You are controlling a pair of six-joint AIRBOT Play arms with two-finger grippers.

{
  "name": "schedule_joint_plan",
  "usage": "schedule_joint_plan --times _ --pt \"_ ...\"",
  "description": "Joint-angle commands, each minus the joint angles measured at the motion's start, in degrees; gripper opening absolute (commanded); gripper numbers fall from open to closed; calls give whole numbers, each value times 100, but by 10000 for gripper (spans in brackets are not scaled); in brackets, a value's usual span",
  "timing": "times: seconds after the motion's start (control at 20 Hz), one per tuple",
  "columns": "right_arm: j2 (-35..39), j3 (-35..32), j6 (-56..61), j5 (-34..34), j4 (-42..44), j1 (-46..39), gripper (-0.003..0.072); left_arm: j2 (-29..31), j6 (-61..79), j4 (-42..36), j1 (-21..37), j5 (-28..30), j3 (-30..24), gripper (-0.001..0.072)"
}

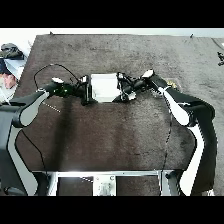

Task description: Fold the box and place the chain.

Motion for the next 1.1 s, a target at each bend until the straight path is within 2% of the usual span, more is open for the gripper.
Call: schedule_joint_plan --times 0.0,0.2,0.4,0.6,0.65,0.7,0.75,0.85,1.05 --pt "7 4 11 214 -11 -138 597 -4 -9 -7 -2 9 0 467" --pt "72 4 31 494 -74 -459 596 -4 -9 -7 -2 9 0 467" --pt "424 2 122 688 -511 -719 595 -2 -9 -7 -2 9 0 467" --pt "887 2 664 835 -166 -839 584 -4 -9 -4 -2 9 0 467" --pt "949 2 879 920 173 -813 471 -4 -9 -4 -2 9 0 467" --pt "966 4 927 1040 529 -765 157 -4 -9 -4 -2 9 0 467" --pt "957 2 922 1071 828 -710 -4 -4 -9 -7 -2 9 0 467" --pt "951 -7 927 767 1034 -509 -2 -4 -9 -4 -2 9 0 467" --pt "951 -9 925 -529 970 -120 -1 -4 -9 -7 -2 9 0 467"
